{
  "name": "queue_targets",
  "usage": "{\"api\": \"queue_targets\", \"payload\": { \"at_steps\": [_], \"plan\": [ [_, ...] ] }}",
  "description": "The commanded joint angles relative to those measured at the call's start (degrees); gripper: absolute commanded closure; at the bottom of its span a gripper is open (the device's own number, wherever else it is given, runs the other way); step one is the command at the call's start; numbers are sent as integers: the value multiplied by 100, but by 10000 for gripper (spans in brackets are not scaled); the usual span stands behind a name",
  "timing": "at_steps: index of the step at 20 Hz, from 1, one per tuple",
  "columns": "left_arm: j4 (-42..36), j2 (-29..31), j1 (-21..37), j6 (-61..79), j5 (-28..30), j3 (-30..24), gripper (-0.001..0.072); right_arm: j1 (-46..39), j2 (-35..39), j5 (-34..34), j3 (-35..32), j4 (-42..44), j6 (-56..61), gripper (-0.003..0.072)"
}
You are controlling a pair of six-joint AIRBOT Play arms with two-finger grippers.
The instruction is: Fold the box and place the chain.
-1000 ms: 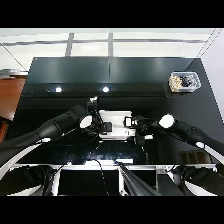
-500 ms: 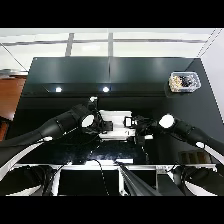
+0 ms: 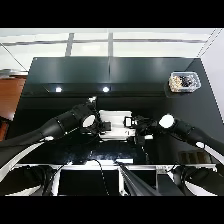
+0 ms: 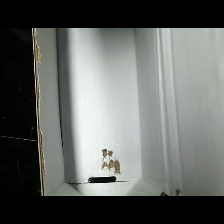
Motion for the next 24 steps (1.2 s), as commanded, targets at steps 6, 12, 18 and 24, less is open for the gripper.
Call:
{"api": "queue_targets", "payload": {
  "at_steps": [6,12,18,24],
  "plan": [
    [382,-260,-136,28,-363,352,375,4,4,20,2,2,0,395],
    [356,-306,-149,24,-352,352,375,4,4,22,0,2,2,394],
    [363,-313,-149,24,-256,352,375,4,4,22,0,2,2,394],
    [361,-369,-149,140,-245,350,375,4,4,22,0,2,2,394]
  ]
}}
